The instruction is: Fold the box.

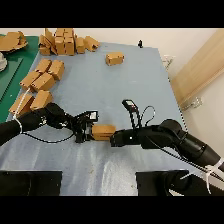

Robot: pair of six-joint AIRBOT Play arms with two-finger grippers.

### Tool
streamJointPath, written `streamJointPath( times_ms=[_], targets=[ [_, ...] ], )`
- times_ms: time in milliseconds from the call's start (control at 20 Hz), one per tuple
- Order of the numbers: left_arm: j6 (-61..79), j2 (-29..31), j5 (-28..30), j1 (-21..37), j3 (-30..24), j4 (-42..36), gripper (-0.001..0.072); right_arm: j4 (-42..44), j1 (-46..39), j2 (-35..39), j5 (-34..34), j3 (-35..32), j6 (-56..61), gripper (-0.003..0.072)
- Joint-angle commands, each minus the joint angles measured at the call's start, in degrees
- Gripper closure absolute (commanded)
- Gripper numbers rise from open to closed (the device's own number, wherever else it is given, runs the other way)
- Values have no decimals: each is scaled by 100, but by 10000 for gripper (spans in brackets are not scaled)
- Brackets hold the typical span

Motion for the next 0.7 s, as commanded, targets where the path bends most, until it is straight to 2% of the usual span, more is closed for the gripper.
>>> streamJointPath(
  times_ms=[0, 100, 200, 250, 350, 400, 650],
  targets=[
    [0, 0, 0, 2, -2, 0, 308, 1381, -7, 61, 352, -767, 1167, 684],
    [0, 0, 0, 2, -2, 0, 309, 2006, 177, 310, 256, -975, 981, 684],
    [0, 0, 0, 2, -2, 0, 309, 1963, 291, 721, 225, -1084, 1051, 685],
    [0, 0, 2, 2, -2, 0, 308, 1969, 286, 872, 649, -1137, 1102, 684],
    [0, 2, 0, 2, -2, 0, 308, 1987, 275, 870, 2350, -1191, 1088, 685],
    [0, 0, 0, 2, -2, 0, 309, 1989, 284, 723, 2881, -1189, 1086, 684],
    [0, 2, 0, 2, -2, 0, 308, 1971, 306, -514, 3676, -953, 1147, 684]
  ],
)
